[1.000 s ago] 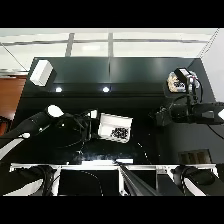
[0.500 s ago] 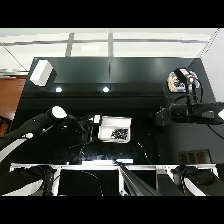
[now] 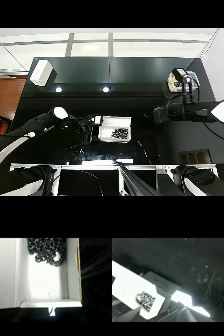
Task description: Fold the box and place the chain.
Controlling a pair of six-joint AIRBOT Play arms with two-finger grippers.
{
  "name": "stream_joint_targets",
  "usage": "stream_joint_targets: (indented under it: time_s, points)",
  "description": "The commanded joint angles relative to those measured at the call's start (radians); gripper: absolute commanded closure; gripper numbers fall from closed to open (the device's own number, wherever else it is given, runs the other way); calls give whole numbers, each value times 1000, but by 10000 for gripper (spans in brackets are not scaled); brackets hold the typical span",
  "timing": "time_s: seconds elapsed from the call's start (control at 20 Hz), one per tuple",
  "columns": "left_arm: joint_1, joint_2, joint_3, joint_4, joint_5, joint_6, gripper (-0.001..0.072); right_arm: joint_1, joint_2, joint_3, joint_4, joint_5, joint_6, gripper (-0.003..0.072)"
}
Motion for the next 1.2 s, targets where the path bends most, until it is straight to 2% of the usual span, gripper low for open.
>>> stream_joint_targets:
  time_s: [0.0, 0.15, 0.25, 0.35, 0.45, 0.55, 0.7, 0.85, 0.95, 1.15]
  points:
    - [0, -2, 1, 1, 4, -2, 225, 54, -83, -4, 2, -96, 12, 31]
    - [0, -2, 1, 1, 4, -2, 225, 129, -199, -4, 2, -279, 9, 32]
    - [0, -2, 1, 1, 4, -2, 225, 148, -284, -4, 36, -327, -18, 33]
    - [0, -2, 1, 1, 4, -3, 225, 169, -351, -4, 134, -323, -209, 37]
    - [0, -2, 1, 1, 4, -2, 225, 187, -348, 3, 152, -303, -545, 37]
    - [0, -2, 1, 1, 4, -2, 224, 187, -325, 27, 153, -253, -721, 37]
    - [0, -2, 1, 1, 4, -2, 224, 196, -303, 35, 163, -137, -819, 37]
    - [0, -2, 1, 2, 4, -2, 224, 226, -304, 15, 158, -31, -827, 38]
    - [0, -2, 1, 2, 4, -2, 224, 254, -304, -15, 157, -51, -876, 65]
    - [0, -2, 1, 2, 3, -2, 224, 309, -304, -28, 159, -138, -982, 64]
